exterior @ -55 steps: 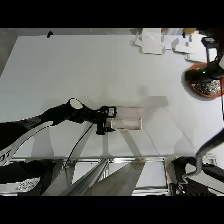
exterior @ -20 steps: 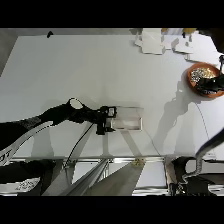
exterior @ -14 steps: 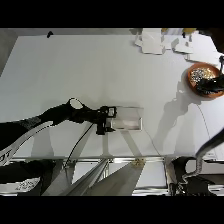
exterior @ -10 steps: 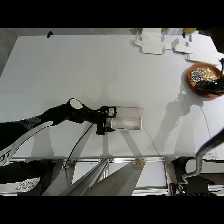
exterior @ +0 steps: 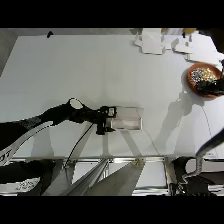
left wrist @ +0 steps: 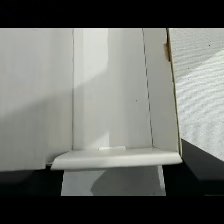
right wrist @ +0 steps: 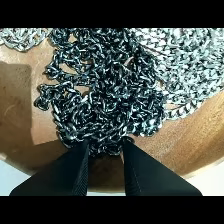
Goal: Fold the box and place the chain.
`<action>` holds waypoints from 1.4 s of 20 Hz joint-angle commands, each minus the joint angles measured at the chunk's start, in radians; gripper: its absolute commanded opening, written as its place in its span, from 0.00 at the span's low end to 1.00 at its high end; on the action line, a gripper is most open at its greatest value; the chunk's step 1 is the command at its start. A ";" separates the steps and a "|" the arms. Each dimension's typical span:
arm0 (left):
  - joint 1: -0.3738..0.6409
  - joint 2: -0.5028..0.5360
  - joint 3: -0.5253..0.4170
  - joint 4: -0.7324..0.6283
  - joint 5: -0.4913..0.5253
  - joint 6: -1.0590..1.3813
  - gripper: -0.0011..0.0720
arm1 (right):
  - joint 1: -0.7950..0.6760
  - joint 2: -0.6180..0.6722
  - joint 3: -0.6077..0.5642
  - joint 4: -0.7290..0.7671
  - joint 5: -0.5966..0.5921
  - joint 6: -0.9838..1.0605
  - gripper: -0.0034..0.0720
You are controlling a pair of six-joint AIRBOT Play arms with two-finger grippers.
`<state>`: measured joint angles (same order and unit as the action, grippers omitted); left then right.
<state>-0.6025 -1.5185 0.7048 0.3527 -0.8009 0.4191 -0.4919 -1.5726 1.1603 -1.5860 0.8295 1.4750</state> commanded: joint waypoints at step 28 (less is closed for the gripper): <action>0.000 0.001 0.000 0.000 0.000 0.000 0.19 | 0.353 0.958 -0.001 0.360 0.601 -0.136 0.06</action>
<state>-0.6025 -1.5185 0.7048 0.3523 -0.8009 0.4191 -0.2268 -0.7353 1.1603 -1.3025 1.3537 1.3346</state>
